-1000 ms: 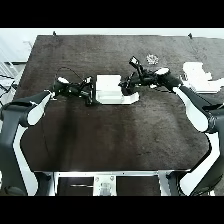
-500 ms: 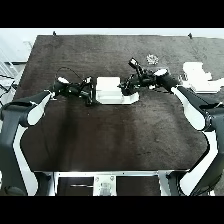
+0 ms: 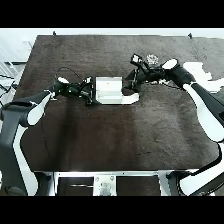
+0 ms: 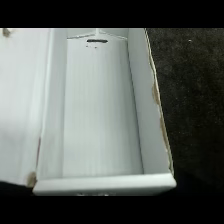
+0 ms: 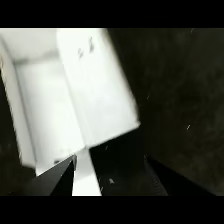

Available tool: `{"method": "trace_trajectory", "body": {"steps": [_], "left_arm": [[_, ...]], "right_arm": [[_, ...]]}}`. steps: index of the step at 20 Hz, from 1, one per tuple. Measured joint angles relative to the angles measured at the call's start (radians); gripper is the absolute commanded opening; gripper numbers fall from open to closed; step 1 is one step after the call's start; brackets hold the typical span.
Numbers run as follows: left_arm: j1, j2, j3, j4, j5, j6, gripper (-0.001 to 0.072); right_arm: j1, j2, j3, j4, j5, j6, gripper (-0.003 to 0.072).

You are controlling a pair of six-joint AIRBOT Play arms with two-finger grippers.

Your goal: Fold the box and place the chain.

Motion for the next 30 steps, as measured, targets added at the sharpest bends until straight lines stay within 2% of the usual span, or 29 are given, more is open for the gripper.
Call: {"method": "trace_trajectory", "body": {"steps": [1, 2, 7, 12, 14, 17, 18, 22, 26, 28, 29, 30], "left_arm": [[0.000, 0.000, 0.000, 0.000, 0.000, 0.000, 0.0428], [0.000, 0.000, 0.000, 0.000, 0.000, 0.000, 0.0428], [0.000, 0.000, 0.000, 0.000, 0.000, 0.000, 0.0428], [0.000, 0.000, 0.000, 0.000, 0.000, 0.000, 0.0428], [0.000, 0.000, 0.000, 0.000, 0.000, 0.000, 0.0429], [0.000, 0.000, 0.000, 0.000, 0.001, 0.000, 0.0428], [0.000, 0.000, 0.000, 0.000, 0.001, 0.000, 0.0428], [0.000, 0.000, 0.000, 0.000, 0.002, 0.000, 0.0429], [0.000, 0.000, 0.000, 0.001, 0.002, 0.002, 0.0428], [0.000, 0.000, 0.000, 0.001, 0.004, 0.001, 0.0428], [0.000, 0.000, 0.000, 0.001, 0.004, 0.001, 0.0428], [0.000, 0.000, 0.000, 0.001, 0.004, 0.001, 0.0428]], "right_arm": [[0.000, 0.005, -0.013, -0.034, 0.003, -0.003, 0.0459], [0.000, 0.008, -0.025, -0.058, 0.004, -0.017, 0.0402], [0.001, -0.004, -0.082, -0.100, 0.013, -0.078, 0.0399], [0.005, -0.030, -0.095, -0.035, 0.010, -0.136, 0.0386], [0.013, -0.039, -0.097, -0.010, 0.003, -0.147, 0.0328], [0.027, -0.052, -0.098, 0.021, 0.001, -0.156, 0.0318], [0.032, -0.058, -0.098, 0.030, 0.001, -0.157, 0.0276], [0.051, -0.071, -0.098, 0.071, -0.002, -0.176, 0.0259], [0.065, -0.085, -0.098, 0.134, -0.002, -0.212, 0.0271], [0.070, -0.096, -0.098, 0.150, -0.002, -0.231, 0.0375], [0.072, -0.102, -0.098, 0.156, -0.003, -0.238, 0.0401], [0.073, -0.106, -0.098, 0.159, -0.005, -0.243, 0.0471]]}}
